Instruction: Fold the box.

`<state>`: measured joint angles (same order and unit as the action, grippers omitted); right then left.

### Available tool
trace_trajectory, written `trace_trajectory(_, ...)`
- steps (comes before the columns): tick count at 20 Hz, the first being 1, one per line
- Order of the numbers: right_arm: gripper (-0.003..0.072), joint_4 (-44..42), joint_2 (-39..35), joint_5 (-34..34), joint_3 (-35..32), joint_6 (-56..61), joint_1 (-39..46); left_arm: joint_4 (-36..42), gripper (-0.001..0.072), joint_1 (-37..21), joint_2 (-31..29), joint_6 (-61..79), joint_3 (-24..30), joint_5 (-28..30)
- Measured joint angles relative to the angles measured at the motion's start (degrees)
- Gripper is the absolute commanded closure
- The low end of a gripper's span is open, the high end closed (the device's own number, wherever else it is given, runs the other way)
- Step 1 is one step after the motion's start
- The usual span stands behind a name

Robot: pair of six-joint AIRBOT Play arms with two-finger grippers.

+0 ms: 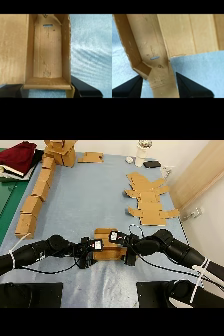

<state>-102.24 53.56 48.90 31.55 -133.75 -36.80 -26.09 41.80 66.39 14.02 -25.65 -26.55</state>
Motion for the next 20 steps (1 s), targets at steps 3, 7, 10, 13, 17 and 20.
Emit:
trace_trajectory(3,0.0065,-0.17,0.00,-0.20,0.00,-0.24,0.00,-0.02,0.0222,0.00,0.00,0.00,0.00,0.00)
trace_trajectory(7,0.0081,-0.92,0.00,-0.28,0.00,-0.61,-0.11,-0.02,0.0222,0.00,0.00,-0.02,0.00,0.00)
trace_trajectory(10,0.0104,-1.60,0.00,-0.46,0.00,-2.67,-0.35,0.00,0.0222,0.00,0.02,0.00,0.00,0.00)
trace_trajectory(13,0.0260,-1.90,0.00,-1.68,0.00,-5.46,-0.42,-0.02,0.0221,0.00,0.02,0.00,0.00,-0.02)
trace_trajectory(17,0.0485,-2.32,0.00,-2.69,0.00,-8.48,-1.03,0.00,0.0222,0.00,0.02,0.00,0.00,-0.02)
trace_trajectory(20,0.0489,-2.80,0.00,-3.04,0.00,-9.55,-2.58,-0.02,0.0221,0.00,0.02,0.00,0.00,0.00)
